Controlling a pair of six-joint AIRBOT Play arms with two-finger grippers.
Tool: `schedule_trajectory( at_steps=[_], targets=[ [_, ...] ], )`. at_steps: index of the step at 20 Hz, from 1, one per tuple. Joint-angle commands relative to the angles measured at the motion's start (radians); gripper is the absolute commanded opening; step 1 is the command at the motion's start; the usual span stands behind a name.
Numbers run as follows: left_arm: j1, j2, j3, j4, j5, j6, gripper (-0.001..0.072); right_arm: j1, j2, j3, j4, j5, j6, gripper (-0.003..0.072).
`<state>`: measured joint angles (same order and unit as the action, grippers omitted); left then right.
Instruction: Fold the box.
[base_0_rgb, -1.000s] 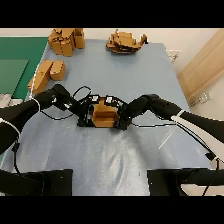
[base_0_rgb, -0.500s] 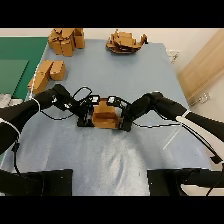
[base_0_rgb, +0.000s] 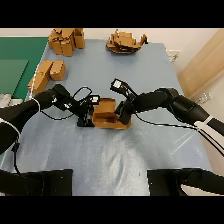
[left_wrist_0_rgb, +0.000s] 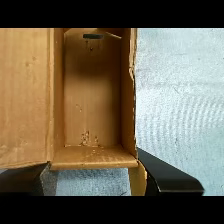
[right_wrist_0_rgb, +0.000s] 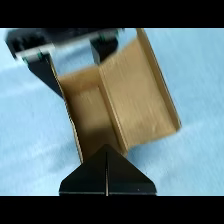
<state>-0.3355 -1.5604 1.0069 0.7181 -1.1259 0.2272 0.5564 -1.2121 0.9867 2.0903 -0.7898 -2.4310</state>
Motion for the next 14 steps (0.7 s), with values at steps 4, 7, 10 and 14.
schedule_trajectory(
  at_steps=[4, 7, 10, 14],
  targets=[
    [0.0, 0.0, 0.001, 0.005, 0.001, -0.018, 0.0283, -0.001, -0.17, 0.05, 0.174, 0.18, -0.08, 0.0002],
    [0.0, 0.001, 0.001, 0.008, 0.001, -0.017, 0.0283, -0.031, -0.252, 0.089, 0.168, 0.202, -0.029, 0.0002],
    [0.0, 0.001, 0.001, 0.008, 0.001, -0.017, 0.0283, -0.085, -0.325, 0.092, 0.162, 0.104, 0.023, 0.0002],
    [0.0, 0.001, 0.001, 0.008, 0.002, -0.017, 0.0283, -0.109, -0.371, 0.092, 0.162, 0.021, 0.026, 0.0002]
  ],
)
